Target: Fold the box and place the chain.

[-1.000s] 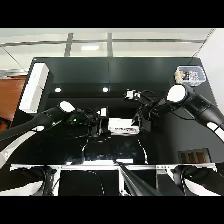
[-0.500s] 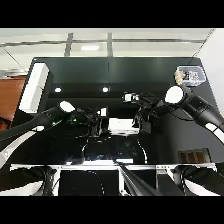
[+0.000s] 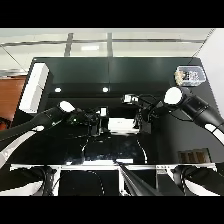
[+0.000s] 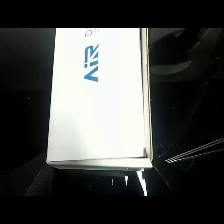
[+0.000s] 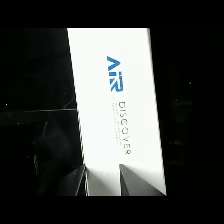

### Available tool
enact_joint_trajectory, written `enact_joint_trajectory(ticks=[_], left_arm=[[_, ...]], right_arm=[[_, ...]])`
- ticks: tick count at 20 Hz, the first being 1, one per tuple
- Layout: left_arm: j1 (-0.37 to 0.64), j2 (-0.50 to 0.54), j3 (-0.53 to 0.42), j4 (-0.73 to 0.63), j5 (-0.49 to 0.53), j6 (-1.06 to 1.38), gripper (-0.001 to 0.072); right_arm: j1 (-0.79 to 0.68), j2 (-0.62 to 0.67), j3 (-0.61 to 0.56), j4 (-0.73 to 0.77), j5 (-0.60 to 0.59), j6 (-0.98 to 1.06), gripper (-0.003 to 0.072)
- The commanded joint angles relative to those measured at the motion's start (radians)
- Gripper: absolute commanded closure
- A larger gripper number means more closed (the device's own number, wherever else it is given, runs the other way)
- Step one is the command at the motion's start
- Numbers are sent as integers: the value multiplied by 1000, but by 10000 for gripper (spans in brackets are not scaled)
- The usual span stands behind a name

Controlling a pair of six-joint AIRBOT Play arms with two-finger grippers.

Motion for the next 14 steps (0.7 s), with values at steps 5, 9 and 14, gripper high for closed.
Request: enact_joint_trajectory(ticks=[5,9,14], left_arm=[[1,0,1,0,-2,0,313],[1,0,1,0,-2,0,312],[1,0,1,0,-2,0,312]], right_arm=[[17,0,-23,-35,-23,0,421],[17,0,-24,-32,-23,18,421],[9,29,31,-10,35,179,421]])
